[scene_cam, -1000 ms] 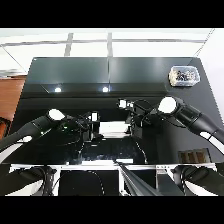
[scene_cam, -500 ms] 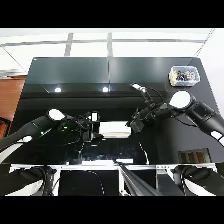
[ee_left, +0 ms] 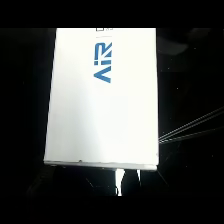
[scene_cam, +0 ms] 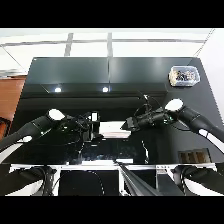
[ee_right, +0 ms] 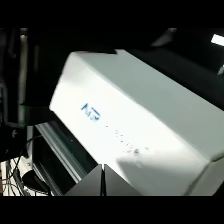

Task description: Fold the box and place the chain.

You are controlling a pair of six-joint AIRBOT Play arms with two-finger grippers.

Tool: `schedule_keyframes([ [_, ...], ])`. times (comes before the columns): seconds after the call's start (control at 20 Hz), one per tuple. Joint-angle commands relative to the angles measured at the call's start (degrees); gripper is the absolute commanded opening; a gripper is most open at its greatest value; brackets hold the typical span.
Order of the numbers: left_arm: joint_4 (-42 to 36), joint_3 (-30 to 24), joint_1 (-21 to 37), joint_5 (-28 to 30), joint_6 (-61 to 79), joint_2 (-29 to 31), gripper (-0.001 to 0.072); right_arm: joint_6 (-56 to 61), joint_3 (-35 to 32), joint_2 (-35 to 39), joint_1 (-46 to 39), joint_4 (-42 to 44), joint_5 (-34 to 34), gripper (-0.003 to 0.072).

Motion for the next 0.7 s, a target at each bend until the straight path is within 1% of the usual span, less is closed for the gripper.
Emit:
schedule_keyframes([
  [0.0, 0.02, 0.02, 0.02, 0.0, 0.02, -0.02, 0.0404, 0.59, -0.31, -2.6, 0.31, 0.2, -2.99, 0.0015],
  [0.3, -0.22, 0.02, 0.04, 0.02, 0.0, -0.02, 0.0404, 0.59, -0.31, -3.67, 0.72, -1.2, -4.39, 0.0014],
  [0.45, -0.2, 0.02, 0.04, 0.0, 0.0, -0.02, 0.0404, 0.48, -0.13, -3.54, 0.66, -1.01, -3.34, 0.0014],
  [0.55, -0.2, 0.02, 0.04, 0.02, 0.0, -0.02, 0.0403, -0.46, 1.51, -2.73, -0.39, -1.2, 0.98, 0.0014],
  [0.65, 0.02, 0.02, 0.11, 0.7, -0.35, -0.02, 0.0403, -0.57, 4.96, -0.61, -2.86, -2.75, 8.37, 0.0014],
])
